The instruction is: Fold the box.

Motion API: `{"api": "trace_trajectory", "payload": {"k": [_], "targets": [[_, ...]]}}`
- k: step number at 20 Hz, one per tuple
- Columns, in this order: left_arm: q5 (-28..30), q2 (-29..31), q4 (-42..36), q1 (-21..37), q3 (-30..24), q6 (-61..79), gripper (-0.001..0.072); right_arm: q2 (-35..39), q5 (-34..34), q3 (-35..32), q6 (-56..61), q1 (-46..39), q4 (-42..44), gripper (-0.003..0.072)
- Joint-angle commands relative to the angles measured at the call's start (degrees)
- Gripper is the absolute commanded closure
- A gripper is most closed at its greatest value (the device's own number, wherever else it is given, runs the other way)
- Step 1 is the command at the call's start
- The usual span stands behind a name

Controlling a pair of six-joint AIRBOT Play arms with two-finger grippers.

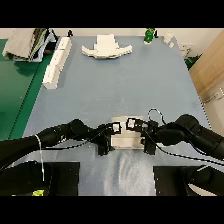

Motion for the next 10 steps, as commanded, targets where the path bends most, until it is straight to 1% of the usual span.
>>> {"api": "trace_trajectory", "payload": {"k": [1,2,4,5,6,7,9,10], "targets": [[0.0,-0.02,-0.02,0.0,-0.02,-0.02,0.0243,2.62,-9.55,0.02,15.87,-0.04,-13.27,0.0566],[0.0,-0.02,-0.02,0.0,-0.02,0.0,0.0243,4.0,-12.22,0.02,19.5,-0.15,-16.33,0.0599],[0.0,-0.02,-0.02,0.0,-0.02,0.0,0.0243,6.8,-16.92,0.0,27.96,-1.01,-22.95,0.0611],[0.0,-0.02,-0.02,0.0,-0.02,0.0,0.0243,7.82,-18.82,0.0,33.81,-2.12,-27.15,0.0683],[0.0,-0.02,-0.02,0.0,-0.02,-0.02,0.0243,8.26,-20.52,0.0,39.3,-3.89,-30.49,0.0682],[0.0,-0.02,-0.02,0.0,-0.02,0.0,0.0243,8.15,-21.7,0.0,43.91,-6.6,-31.78,0.0682],[0.02,-0.02,-0.02,0.0,-0.02,0.0,0.0243,6.21,-22.62,0.0,48.96,-13.92,-27.26,0.0682],[0.0,-0.02,-0.02,0.0,-0.02,0.0,0.0243,4.33,-22.58,-0.02,49.55,-18.51,-22.45,0.0682]]}}
